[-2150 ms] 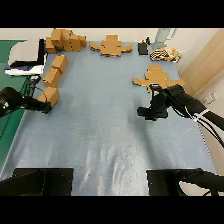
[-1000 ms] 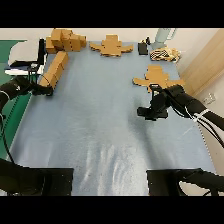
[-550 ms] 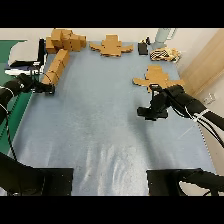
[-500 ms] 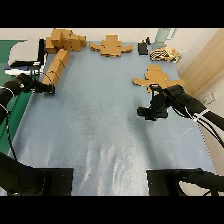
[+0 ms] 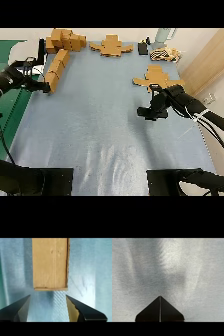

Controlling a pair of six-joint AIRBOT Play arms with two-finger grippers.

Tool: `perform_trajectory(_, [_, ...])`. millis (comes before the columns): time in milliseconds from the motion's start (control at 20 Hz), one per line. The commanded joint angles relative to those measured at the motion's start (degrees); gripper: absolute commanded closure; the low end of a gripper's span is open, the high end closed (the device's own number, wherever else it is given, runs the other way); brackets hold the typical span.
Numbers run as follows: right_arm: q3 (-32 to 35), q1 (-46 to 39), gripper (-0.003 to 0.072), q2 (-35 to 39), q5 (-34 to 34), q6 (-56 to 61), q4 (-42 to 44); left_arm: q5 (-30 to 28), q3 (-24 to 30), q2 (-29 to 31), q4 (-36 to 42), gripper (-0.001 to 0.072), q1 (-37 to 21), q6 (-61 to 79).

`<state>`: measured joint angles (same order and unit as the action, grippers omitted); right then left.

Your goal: Fold the box.

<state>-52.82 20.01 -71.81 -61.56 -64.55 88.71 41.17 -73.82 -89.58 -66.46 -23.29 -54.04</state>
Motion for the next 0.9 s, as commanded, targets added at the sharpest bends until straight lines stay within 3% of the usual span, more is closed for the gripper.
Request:
perform_trajectory(0, [-0.07,-0.02,0.0681,-0.02,0.04,0.02,0.02,9.29,-2.34,6.38,-0.46,0.0008,-1.09,-0.09])
perform_trajectory(200, [-0.07,-0.02,0.0682,-0.02,0.04,0.02,0.02,14.03,-4.22,14.73,3.50,0.0010,1.14,-2.56])
perform_trajectory(250, [-0.07,-0.02,0.0681,-0.02,0.02,0.00,0.00,14.64,-4.22,16.44,4.81,0.0038,2.71,-2.56])
perform_trajectory(300, [-0.07,-0.02,0.0681,-0.02,0.02,0.00,0.02,15.26,-4.22,17.94,5.55,0.0279,5.05,-2.56])
perform_trajectory(350, [-0.07,-0.02,0.0681,-0.02,0.02,0.02,0.00,16.02,-4.22,19.04,5.75,0.0571,7.93,-2.58])
perform_trajectory(400, [-0.07,-0.02,0.0681,-0.02,0.02,0.02,0.00,17.16,-4.22,19.65,5.81,0.0697,10.95,-2.62])
perform_trajectory(550, [-0.07,-0.02,0.0681,-0.02,0.02,0.02,0.00,21.27,-3.65,19.43,6.45,0.0697,22.36,-4.52])
perform_trajectory(700, [-0.07,-0.02,0.0681,-0.02,0.02,0.02,0.02,20.15,-2.45,17.99,5.81,0.0698,33.03,-4.55])
perform_trajectory(850, [-0.07,-0.02,0.0682,-0.02,0.02,0.00,0.00,20.28,-0.92,14.80,4.46,0.0697,39.12,-12.63])
